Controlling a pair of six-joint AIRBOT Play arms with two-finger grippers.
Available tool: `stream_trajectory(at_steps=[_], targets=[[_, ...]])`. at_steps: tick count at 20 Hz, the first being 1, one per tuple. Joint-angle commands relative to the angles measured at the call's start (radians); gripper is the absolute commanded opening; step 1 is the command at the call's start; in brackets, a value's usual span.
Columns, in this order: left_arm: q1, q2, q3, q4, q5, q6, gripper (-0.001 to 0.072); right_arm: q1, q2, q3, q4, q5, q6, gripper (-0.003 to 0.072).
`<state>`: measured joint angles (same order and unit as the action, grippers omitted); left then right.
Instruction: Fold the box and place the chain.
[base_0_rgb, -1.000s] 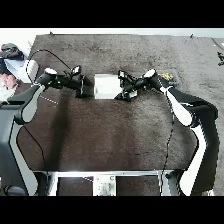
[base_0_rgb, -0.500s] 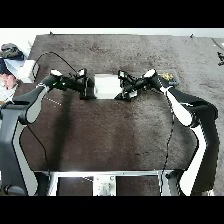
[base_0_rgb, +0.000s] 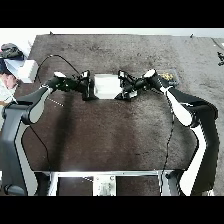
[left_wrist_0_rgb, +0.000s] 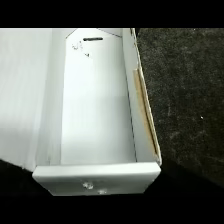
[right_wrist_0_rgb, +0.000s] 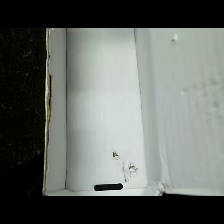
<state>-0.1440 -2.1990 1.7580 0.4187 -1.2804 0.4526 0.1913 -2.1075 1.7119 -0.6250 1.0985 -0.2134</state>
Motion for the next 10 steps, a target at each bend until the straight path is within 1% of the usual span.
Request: stream_trajectory(at_steps=[1, 7, 10], targets=[[-0.001, -0.003, 0.001, -0.008, 0.023, -0.008, 0.0712, 0.001, -0.001, 0.000, 0.000, 0.000, 0.000, 0.0471], [-0.030, -0.003, 0.001, -0.003, 0.043, -0.007, 0.0712, 0.001, -0.001, 0.000, 0.000, 0.000, 0.000, 0.0471], [-0.029, -0.003, 0.001, -0.002, 0.041, -0.008, 0.0711, 0.001, -0.001, 0.000, 0.000, 0.000, 0.000, 0.0471]])
